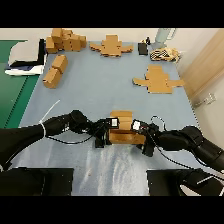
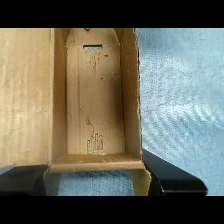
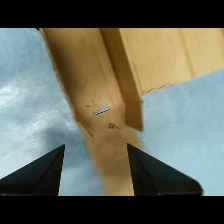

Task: Fold the box.

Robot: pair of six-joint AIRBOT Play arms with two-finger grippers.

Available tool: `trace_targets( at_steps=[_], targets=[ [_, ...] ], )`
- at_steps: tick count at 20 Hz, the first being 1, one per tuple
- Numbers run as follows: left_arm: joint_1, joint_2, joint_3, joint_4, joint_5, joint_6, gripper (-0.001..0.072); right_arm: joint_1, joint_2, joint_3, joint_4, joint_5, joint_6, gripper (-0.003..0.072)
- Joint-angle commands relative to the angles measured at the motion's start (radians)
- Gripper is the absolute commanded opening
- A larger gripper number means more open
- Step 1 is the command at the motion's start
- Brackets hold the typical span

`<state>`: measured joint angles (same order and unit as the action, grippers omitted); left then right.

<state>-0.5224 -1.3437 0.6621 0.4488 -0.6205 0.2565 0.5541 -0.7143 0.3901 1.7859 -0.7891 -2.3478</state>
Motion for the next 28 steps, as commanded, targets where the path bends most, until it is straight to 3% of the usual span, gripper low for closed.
trace_targets(
  at_steps=[1,3,4,5,7,9,10,17,18,20,21,27,28],
  targets=[
    [0.000,0.000,0.000,0.000,0.000,0.000,0.0524,0.000,-0.027,-0.004,-0.065,0.102,-0.036,0.0584],
    [0.000,0.000,0.000,0.000,0.000,0.000,0.0524,0.001,-0.042,-0.004,-0.070,0.144,-0.037,0.0561],
    [0.000,0.000,0.000,0.000,0.000,0.000,0.0524,0.005,-0.048,-0.004,-0.063,0.155,-0.049,0.0455],
    [0.000,0.000,0.000,0.000,0.000,0.000,0.0524,0.012,-0.053,-0.004,-0.029,0.160,-0.055,0.0406],
    [0.000,0.000,0.000,0.000,0.000,0.000,0.0524,0.037,-0.053,-0.004,0.024,0.159,-0.062,0.0404],
    [0.000,0.000,0.000,0.000,0.000,0.000,0.0524,0.066,-0.053,-0.004,0.044,0.161,-0.062,0.0162],
    [0.000,0.000,0.000,0.000,0.000,0.000,0.0524,0.077,-0.053,-0.004,0.048,0.165,-0.063,0.0142],
    [0.000,0.000,0.000,0.000,0.000,0.000,0.0524,0.095,-0.105,-0.004,0.081,0.256,-0.119,0.0145],
    [0.000,0.000,0.000,0.000,0.000,0.000,0.0524,0.097,-0.113,-0.004,0.084,0.258,-0.119,0.0173],
    [0.000,0.000,0.000,0.000,0.000,0.000,0.0523,0.097,-0.122,-0.004,0.105,0.253,-0.119,0.0546],
    [0.000,0.000,0.000,0.000,0.000,0.000,0.0524,0.097,-0.122,-0.004,0.104,0.245,-0.119,0.0576],
    [0.000,0.000,0.000,0.000,0.000,0.000,0.0524,0.095,-0.119,-0.002,0.102,0.210,-0.101,0.0556],
    [0.000,0.000,0.000,0.000,0.000,0.000,0.0523,0.095,-0.112,0.005,0.095,0.182,-0.075,0.0444]
  ],
)
